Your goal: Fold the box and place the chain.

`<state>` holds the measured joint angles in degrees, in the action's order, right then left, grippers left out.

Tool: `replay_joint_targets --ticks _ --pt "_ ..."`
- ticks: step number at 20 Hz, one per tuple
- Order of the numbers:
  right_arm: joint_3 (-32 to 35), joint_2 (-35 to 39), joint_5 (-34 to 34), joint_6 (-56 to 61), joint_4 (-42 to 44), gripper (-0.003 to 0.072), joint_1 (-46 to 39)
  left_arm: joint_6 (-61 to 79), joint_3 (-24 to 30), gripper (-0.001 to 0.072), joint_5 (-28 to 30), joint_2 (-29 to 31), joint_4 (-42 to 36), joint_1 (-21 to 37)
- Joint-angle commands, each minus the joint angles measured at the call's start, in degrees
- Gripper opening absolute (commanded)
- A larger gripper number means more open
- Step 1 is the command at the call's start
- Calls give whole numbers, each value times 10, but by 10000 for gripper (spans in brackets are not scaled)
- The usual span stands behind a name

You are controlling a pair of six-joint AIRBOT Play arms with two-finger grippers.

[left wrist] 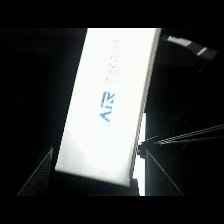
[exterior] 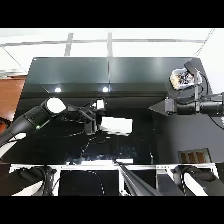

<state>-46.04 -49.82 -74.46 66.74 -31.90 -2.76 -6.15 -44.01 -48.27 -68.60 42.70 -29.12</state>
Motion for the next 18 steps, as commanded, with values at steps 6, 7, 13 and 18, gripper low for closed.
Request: replay_joint_targets --ticks 6,7,13,18 --pt "-1 4 3 -13 1 14 -7 -61 -139 705 -60 -116 24 -71" --pt "-1 4 3 -16 1 13 -7 -60 -142 705 -71 -126 23 -71" --pt "-1 4 11 -28 1 14 -7 -56 -141 704 -70 -147 23 -71" --pt "-1 4 12 -28 1 14 -7 -56 -141 704 -58 -147 23 -71"
